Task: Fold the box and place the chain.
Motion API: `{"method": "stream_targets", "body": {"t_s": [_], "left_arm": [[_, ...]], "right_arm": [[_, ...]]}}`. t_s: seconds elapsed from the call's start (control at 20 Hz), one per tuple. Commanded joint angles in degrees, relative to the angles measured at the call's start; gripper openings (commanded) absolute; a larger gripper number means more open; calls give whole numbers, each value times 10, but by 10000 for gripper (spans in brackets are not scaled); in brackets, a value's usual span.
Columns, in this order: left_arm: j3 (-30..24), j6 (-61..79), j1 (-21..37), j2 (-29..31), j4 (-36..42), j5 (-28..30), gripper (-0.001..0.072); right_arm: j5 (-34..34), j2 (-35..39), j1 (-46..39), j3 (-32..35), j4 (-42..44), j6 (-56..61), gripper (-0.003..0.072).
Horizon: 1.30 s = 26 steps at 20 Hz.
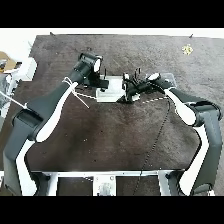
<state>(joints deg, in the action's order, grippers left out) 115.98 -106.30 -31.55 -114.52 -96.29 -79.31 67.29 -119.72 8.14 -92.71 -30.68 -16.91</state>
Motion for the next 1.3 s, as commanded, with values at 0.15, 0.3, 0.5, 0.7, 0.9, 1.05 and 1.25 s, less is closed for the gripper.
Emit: {"method": "stream_targets", "body": {"t_s": [0.15,0.3,0.5,0.7,0.9,1.05,1.25], "left_arm": [[5,207,0,48,-44,6,588],[5,269,2,85,-20,54,588],[4,382,48,105,130,69,587],[-19,521,134,105,304,68,586],[-90,794,216,103,489,46,587],[-164,915,256,95,581,52,586],[-205,935,265,74,585,62,588]], "right_arm": [[0,0,0,0,0,0,417],[0,0,0,0,0,0,417],[0,0,0,0,0,0,417],[0,0,0,0,0,0,417],[0,0,0,0,0,0,417],[0,0,0,0,0,0,417],[0,0,0,0,0,0,417]]}}
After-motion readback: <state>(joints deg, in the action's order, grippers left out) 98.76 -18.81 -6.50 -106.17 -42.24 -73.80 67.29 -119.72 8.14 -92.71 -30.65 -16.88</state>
